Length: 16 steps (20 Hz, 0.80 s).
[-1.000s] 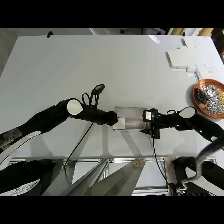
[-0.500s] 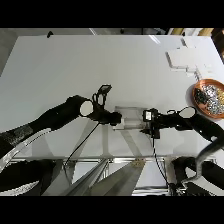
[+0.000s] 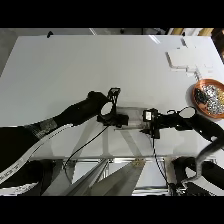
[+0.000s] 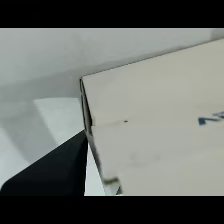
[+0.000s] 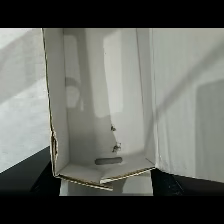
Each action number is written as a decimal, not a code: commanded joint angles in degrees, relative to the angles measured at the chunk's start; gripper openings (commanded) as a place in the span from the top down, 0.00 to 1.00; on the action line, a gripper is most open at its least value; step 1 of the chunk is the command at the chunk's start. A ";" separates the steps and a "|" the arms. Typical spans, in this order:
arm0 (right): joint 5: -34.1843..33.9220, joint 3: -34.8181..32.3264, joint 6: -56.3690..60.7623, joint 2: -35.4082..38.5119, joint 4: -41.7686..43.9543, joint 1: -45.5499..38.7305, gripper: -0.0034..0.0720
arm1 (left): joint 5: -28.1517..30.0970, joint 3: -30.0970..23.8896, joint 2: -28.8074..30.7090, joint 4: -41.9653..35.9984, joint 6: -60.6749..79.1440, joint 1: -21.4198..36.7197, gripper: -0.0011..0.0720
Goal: Fold the box and place the chain.
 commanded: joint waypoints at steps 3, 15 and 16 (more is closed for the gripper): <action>0.00 0.00 0.02 0.00 -0.02 0.00 0.42 | -6.43 4.33 -3.50 4.70 -11.32 -1.77 0.51; 0.00 0.00 0.02 0.00 -0.02 0.00 0.42 | -11.06 10.62 -7.43 7.61 -18.01 -2.03 0.52; 0.00 0.00 0.02 0.00 -0.02 0.00 0.42 | -10.60 10.45 -7.61 7.58 -19.08 -2.05 0.52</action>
